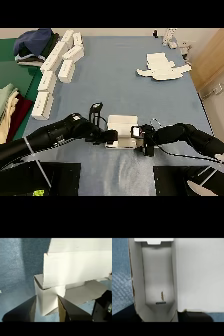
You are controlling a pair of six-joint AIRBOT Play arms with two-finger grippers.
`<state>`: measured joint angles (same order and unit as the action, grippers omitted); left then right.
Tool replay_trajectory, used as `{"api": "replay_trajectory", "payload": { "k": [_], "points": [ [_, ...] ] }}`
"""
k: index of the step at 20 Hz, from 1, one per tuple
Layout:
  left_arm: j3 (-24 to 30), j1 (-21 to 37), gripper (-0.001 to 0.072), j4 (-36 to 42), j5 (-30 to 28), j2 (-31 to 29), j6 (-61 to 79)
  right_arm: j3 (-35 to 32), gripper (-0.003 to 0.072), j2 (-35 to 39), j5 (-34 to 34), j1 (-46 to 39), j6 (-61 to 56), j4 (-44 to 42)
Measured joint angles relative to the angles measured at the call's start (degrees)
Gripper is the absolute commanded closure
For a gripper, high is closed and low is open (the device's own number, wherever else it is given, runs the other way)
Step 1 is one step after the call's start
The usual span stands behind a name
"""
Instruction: Fold the box.
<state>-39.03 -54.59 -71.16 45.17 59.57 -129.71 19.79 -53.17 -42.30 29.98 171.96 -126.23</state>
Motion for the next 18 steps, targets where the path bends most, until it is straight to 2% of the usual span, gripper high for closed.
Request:
{"api": "replay_trajectory", "payload": {
  "k": [7, 18],
  "points": [
    [-9.18, -5.11, 0.0309, -10.82, 9.92, 6.88, -10.97, 0.0, 0.0163, 0.02, 0.0, 0.0, 0.0, 0.0],
    [-16.98, -6.58, 0.0309, -14.8, 17.27, 17.29, -15.21, -0.02, 0.0163, 0.0, -0.02, 0.0, 0.0, 0.0]
  ]
}}
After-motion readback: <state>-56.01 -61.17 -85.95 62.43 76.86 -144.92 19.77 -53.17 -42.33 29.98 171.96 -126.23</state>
